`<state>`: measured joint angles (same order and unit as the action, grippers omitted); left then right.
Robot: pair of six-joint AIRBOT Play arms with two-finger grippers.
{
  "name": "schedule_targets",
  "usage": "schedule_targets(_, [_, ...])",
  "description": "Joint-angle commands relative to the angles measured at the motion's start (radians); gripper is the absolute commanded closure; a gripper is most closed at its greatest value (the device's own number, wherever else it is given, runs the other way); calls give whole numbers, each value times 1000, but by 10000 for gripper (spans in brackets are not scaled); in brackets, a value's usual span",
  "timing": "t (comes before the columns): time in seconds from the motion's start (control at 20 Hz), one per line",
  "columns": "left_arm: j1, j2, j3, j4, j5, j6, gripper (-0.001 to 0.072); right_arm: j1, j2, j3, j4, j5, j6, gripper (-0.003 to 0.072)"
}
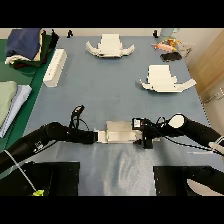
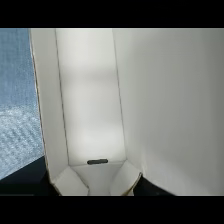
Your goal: Fold the box.
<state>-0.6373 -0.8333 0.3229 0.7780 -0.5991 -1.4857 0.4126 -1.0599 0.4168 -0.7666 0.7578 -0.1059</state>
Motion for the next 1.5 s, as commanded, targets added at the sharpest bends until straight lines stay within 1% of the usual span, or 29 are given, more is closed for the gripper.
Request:
schedule_targets(0.0, [-82,-6,18,-50,76,5,693,0,1,0,0,0,0,182])
schedule_targets(0.2, [-76,-6,60,-38,71,4,691,0,0,0,0,0,0,182])
schedule_targets(0.4, [-19,-6,63,-38,14,1,690,0,1,0,0,0,0,182])
schedule_targets(0.5, [-13,-6,64,-38,6,4,688,0,0,0,0,0,0,182])
schedule_targets(0.55, [-14,-6,68,-38,6,5,473,0,0,0,0,0,0,182])
schedule_targets(0.6, [-14,-6,72,-39,5,5,227,0,1,0,0,0,0,182])
schedule_targets(0.65, [-14,-6,76,-39,4,5,245,0,1,0,0,0,0,182])
schedule_targets(0.9, [-18,-6,101,-46,-43,5,242,0,1,0,0,0,0,182])
schedule_targets(1.2, [-18,-9,103,-49,-29,5,242,0,1,0,0,0,0,182])
schedule_targets(1.3, [-18,-15,103,-72,-17,5,242,0,1,0,0,0,0,182])
schedule_targets(1.45, [-25,-38,115,-71,-31,-16,244,0,0,0,0,0,0,182])
